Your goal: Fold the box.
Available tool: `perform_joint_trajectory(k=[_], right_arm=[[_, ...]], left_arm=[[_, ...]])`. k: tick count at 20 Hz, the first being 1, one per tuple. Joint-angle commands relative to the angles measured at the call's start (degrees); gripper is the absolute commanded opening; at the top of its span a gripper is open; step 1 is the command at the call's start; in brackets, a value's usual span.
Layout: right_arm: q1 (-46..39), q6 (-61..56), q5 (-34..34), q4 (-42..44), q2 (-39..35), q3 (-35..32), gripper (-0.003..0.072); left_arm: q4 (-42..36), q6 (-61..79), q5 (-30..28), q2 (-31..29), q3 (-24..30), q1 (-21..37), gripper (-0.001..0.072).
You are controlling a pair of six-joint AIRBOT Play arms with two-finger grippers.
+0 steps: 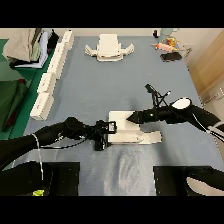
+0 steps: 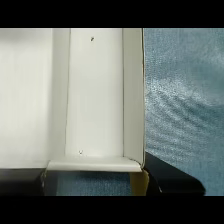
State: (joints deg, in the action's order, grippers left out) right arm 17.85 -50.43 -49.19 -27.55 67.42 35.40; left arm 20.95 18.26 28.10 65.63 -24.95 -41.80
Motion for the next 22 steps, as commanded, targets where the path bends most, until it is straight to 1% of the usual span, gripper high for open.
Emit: perform_joint_trajectory(k=[1,4,8,11,16,19,21,22], right_arm=[[2.78,1.64,-0.07,-4.44,7.17,2.14,0.0006],[5.55,4.15,0.94,-5.05,8.70,2.14,0.0005],[5.79,4.63,1.77,-4.87,7.15,2.27,0.0005],[5.79,5.27,2.14,-4.87,2.49,2.27,0.0006],[5.79,5.49,1.77,-8.44,-9.42,2.27,0.0006],[5.79,4.00,-2.10,-14.01,-16.00,2.25,0.0006],[5.79,1.95,-7.85,-19.58,-19.30,2.14,0.0006],[5.79,1.84,-10.69,-20.96,-20.59,1.88,0.0006]], left_arm=[[0.04,0.17,-0.02,0.02,0.00,0.00,0.0511],[0.04,0.17,-0.04,0.02,0.00,0.00,0.0511],[0.04,0.17,-0.04,0.02,0.00,0.00,0.0511],[0.07,0.15,-0.04,0.02,0.00,0.00,0.0511],[0.04,0.17,-0.02,0.02,0.00,0.00,0.0511],[0.04,0.17,-0.02,0.02,0.00,0.00,0.0511],[0.04,0.17,-0.02,0.02,0.00,0.00,0.0511],[0.04,0.17,-0.02,0.02,0.00,0.00,0.0511]])
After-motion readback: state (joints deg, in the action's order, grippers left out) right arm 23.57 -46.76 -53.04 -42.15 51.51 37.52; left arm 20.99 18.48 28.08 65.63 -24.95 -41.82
